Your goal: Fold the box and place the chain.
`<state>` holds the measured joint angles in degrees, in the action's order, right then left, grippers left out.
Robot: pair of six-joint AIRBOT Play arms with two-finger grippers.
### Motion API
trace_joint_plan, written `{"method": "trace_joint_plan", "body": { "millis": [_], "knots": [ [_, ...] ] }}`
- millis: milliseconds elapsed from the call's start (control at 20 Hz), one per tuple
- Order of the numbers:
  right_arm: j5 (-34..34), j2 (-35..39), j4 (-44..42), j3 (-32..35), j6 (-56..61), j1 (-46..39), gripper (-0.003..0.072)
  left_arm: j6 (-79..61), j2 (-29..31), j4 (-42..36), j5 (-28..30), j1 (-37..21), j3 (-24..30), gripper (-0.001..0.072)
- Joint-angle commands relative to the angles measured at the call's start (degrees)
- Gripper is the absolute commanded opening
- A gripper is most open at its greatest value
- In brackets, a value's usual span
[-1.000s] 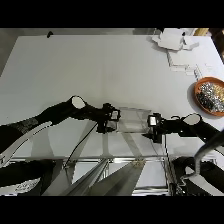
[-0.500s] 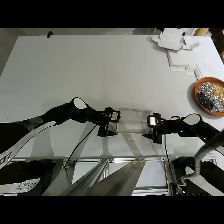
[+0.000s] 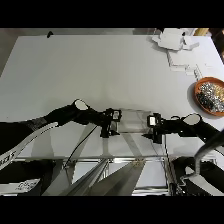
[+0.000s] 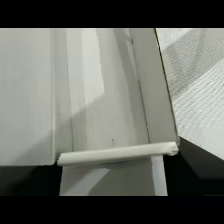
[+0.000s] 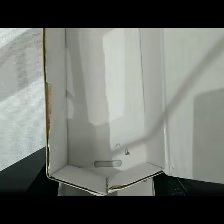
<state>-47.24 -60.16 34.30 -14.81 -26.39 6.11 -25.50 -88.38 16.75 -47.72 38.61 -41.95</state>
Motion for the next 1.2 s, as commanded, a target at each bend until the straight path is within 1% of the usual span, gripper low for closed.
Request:
{"method": "trace_joint_plan", "body": {
  "millis": [0,50,100,1150],
  "knots": [
    [0.09,0.04,-0.04,-0.02,-0.04,0.00,0.0454,-0.09,-0.17,0.48,0.76,0.74,0.02,0.0419],
    [0.09,0.04,-0.02,-0.02,-0.04,0.00,0.0454,-0.04,-0.15,1.14,0.76,1.01,0.02,0.0341],
    [0.09,0.04,-0.02,-0.02,-0.04,0.00,0.0454,-0.02,-0.15,1.44,0.72,1.14,0.02,0.0326],
    [-0.02,0.04,-0.07,-0.02,-0.02,0.00,0.0454,-0.02,-0.13,1.53,0.35,1.11,0.02,0.0333]
  ]
}}
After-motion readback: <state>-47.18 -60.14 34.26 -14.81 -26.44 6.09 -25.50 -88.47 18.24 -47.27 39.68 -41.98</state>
